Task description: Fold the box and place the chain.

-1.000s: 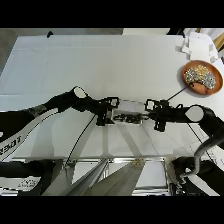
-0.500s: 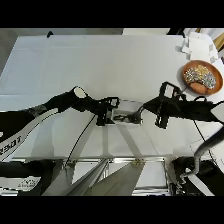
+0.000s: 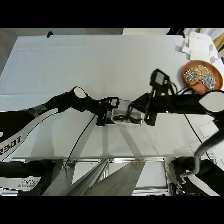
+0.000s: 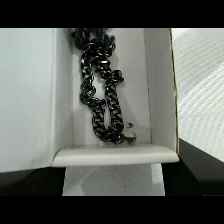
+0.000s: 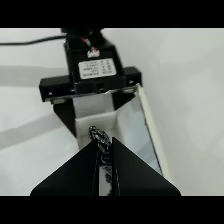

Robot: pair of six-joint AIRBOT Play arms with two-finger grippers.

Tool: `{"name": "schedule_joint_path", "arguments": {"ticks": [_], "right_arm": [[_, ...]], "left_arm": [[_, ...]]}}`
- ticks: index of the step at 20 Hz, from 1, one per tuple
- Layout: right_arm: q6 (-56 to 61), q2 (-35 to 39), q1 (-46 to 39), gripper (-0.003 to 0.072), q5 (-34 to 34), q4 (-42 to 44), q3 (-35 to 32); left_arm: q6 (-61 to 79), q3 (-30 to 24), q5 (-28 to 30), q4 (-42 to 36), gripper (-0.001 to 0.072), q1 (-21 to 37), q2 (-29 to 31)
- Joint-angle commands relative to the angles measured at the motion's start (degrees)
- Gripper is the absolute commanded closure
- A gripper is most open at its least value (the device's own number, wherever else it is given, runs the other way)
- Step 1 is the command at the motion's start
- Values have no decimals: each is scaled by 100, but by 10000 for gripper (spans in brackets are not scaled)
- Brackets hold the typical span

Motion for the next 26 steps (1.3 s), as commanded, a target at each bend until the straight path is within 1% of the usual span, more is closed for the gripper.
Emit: {"name": "schedule_joint_path", "arguments": {"ticks": [1, 3, 4, 7, 8, 9, 10, 13, 15, 17, 19, 21, 22, 23, 26], "right_arm": [[914, -610, 470, 675, -551, -796, 20], [1375, -866, 507, 670, -643, -1097, 20], [1478, -964, 507, 628, -640, -1130, 20], [1565, -1143, 507, 626, -625, -1132, 17], [1655, -1167, 507, 562, -627, -1137, 17], [1663, -1172, 507, 453, -625, -1134, 17], [1663, -1169, 507, 416, -625, -1132, 20], [1661, -1126, 507, 417, -577, -1134, 20], [1639, -951, 457, 428, -461, -1163, 20], [1620, -673, 275, 520, -197, -1537, 20], [1615, -407, -20, 523, 221, -2022, 17], [1488, -280, -310, 533, 479, -2350, -15], [1246, -264, -439, 567, 496, -2404, -96], [861, -267, -557, 578, 457, -2422, -236], [-339, -267, -664, 572, 212, -2417, -859]], "left_arm": [[0, 2, 2, 0, 318, 4, 4], [0, 2, 2, 0, 318, 4, 4], [0, 2, 2, 0, 318, 4, 4], [-2, 2, 2, 0, 318, 4, 4], [0, 2, 0, 0, 318, 4, 4], [0, 2, 2, 0, 318, 4, 4], [0, 2, 2, 0, 318, 4, 4], [0, 2, 2, 0, 318, 4, 4], [0, 2, 2, 0, 318, 4, 4], [0, 2, 2, 0, 318, 4, 4], [0, 2, 0, 0, 318, 4, 4], [0, 2, 0, 0, 318, 4, 4], [0, 2, 0, 0, 318, 4, 4], [0, 2, 0, 0, 318, 4, 4], [0, 2, 0, 2, 318, 4, 4]]}}
